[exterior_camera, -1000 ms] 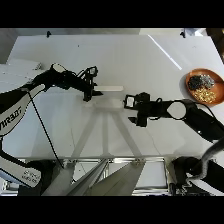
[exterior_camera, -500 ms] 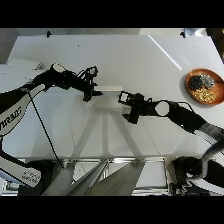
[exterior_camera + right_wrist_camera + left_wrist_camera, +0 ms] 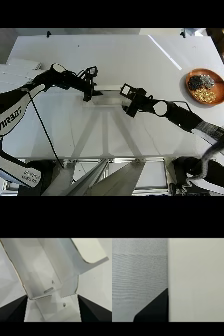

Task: Fold the box and place the chain.

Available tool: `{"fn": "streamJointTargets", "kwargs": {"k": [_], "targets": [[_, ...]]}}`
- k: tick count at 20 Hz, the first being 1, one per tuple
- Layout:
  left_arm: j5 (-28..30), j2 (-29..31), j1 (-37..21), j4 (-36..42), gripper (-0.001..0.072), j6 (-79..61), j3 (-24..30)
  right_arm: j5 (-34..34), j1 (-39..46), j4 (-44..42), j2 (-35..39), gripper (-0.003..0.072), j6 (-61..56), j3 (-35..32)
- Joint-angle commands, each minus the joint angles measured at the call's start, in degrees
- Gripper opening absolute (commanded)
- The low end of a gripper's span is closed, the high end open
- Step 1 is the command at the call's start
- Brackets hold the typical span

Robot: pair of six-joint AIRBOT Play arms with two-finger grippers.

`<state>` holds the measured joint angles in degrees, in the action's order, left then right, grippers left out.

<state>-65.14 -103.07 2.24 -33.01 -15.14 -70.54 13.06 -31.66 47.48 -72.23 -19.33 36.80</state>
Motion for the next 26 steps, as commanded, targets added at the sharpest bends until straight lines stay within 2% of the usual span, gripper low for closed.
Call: {"fn": "streamJointTargets", "kwargs": {"k": [1,11,13,23,26], "targets": [[-0.02,-0.02,-0.02,-0.02,0.0015,-0.04,0.02,-1.6,0.02,0.81,-0.04,0.0684,0.02,0.0],[-0.02,-0.02,-0.02,-0.02,0.0015,-0.02,0.02,1.14,1.44,2.19,-1.2,0.0684,2.95,0.37],[-0.02,-0.02,0.0,-0.02,0.0015,-0.04,0.02,3.67,1.42,1.55,-2.4,0.0684,3.65,1.36],[-0.02,-0.02,-0.02,-0.02,0.0015,-0.04,0.02,5.07,2.8,0.68,-7.58,0.0684,5.07,6.95],[-0.02,-0.02,-0.02,-0.02,0.0015,-0.02,0.02,7.56,4.35,-0.39,-8.02,0.0684,7.93,8.28]]}}
